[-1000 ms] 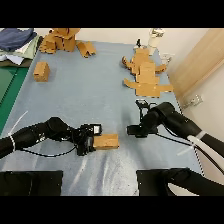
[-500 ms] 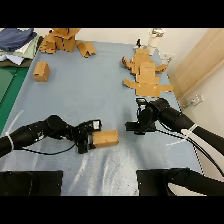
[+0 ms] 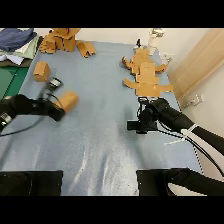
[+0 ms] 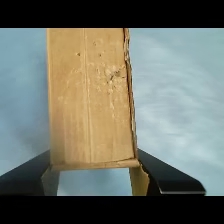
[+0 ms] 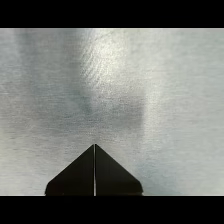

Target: Fold the box.

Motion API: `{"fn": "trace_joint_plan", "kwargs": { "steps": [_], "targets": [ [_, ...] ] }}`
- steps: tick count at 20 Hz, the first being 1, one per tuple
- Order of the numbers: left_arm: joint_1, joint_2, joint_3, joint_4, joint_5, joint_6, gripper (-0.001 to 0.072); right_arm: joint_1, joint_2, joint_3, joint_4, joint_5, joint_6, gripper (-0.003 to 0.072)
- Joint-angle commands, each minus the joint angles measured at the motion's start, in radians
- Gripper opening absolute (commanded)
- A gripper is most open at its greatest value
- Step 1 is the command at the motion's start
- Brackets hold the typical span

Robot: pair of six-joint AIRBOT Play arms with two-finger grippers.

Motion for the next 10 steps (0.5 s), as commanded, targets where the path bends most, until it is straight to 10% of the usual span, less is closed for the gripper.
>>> {"fn": "trace_joint_plan", "kwargs": {
  "steps": [1, 10],
  "targets": [
    [0.247, -0.026, 0.037, 0.138, 0.037, -0.187, 0.0470, 0.000, -0.001, 0.001, -0.012, 0.005, 0.002, 0.0002],
    [0.336, -0.386, 0.285, 0.103, 0.180, -0.196, 0.0470, 0.000, -0.001, 0.001, -0.012, 0.053, 0.003, 0.0002]
  ]
}}
